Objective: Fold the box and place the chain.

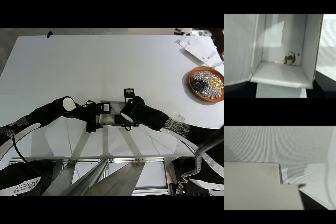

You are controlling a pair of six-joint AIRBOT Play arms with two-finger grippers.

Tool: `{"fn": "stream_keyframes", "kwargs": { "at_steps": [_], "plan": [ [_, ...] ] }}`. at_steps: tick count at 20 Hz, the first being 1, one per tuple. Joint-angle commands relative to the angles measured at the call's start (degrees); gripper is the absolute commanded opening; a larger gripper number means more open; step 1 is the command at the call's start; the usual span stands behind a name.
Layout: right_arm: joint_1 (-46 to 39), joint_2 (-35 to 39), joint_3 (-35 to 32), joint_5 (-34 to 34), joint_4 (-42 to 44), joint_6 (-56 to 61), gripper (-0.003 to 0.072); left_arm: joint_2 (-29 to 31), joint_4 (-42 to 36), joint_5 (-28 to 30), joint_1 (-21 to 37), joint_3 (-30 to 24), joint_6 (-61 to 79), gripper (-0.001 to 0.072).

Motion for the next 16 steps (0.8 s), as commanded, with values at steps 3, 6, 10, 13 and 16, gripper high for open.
{"fn": "stream_keyframes", "kwargs": {
  "at_steps": [3, 6, 10, 13, 16],
  "plan": [
    [0.0, -0.2, 0.0, -0.2, -1.2, -0.4, 0.0008, 0.0, 0.0, 0.0, 0.0, 0.0, 0.0, 0.0292],
    [0.0, -0.3, 0.0, -0.1, -1.3, -0.4, 0.0008, 0.0, 0.0, 0.0, 0.0, 0.0, 0.0, 0.0292],
    [0.0, -0.2, 0.0, -0.1, -1.6, -1.2, 0.0200, 0.0, 0.0, 0.0, 0.0, 0.0, 0.0, 0.0292],
    [0.0, 1.7, 0.0, 0.2, -2.4, -7.0, 0.0548, 0.0, 0.0, 0.0, 0.0, 0.0, 0.0, 0.0292],
    [-0.1, 5.9, 0.0, 3.5, -5.8, -9.4, 0.0548, 0.0, 0.0, 0.0, 0.0, 0.0, 0.0, 0.0292]
  ]
}}
